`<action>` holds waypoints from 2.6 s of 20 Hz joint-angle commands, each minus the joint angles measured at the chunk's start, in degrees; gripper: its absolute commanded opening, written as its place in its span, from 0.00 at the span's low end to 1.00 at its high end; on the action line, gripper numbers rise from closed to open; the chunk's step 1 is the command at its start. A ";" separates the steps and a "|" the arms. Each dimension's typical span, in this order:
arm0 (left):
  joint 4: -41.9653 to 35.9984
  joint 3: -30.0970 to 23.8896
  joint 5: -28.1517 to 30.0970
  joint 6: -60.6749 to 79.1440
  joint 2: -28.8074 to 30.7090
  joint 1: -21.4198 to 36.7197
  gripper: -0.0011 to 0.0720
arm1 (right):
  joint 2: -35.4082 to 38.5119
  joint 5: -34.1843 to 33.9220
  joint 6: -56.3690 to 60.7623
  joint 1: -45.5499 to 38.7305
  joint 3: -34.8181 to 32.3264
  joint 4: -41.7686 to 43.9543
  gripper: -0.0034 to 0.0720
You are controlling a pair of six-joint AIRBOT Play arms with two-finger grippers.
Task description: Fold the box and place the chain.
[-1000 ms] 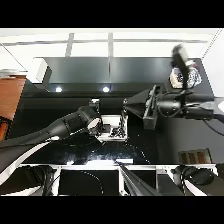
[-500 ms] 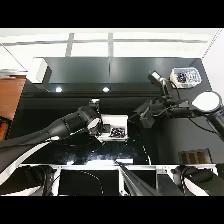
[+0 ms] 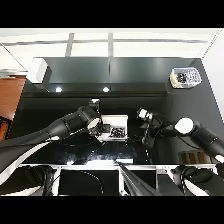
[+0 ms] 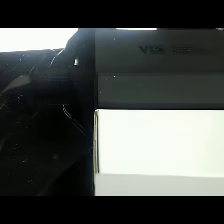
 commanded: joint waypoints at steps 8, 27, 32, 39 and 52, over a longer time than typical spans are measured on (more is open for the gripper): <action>0.00 0.00 -0.07 0.02 0.00 -0.02 0.06 | -4.96 -9.09 -21.33 8.07 -2.84 12.26 0.97; 0.02 0.00 -0.02 0.02 -0.02 -0.02 0.06 | -6.91 -12.55 -17.62 11.26 -2.54 12.81 0.19; 0.02 0.00 -0.04 0.04 -0.02 -0.02 0.06 | -4.76 -11.67 -5.86 11.26 -2.54 7.23 0.11; 0.02 0.00 0.02 0.02 -0.02 -0.02 0.06 | 5.97 4.17 9.62 9.86 0.22 -2.58 0.11; 0.00 0.02 -0.87 0.46 -0.02 -0.02 0.06 | 7.41 -6.12 33.20 8.22 10.40 13.20 0.63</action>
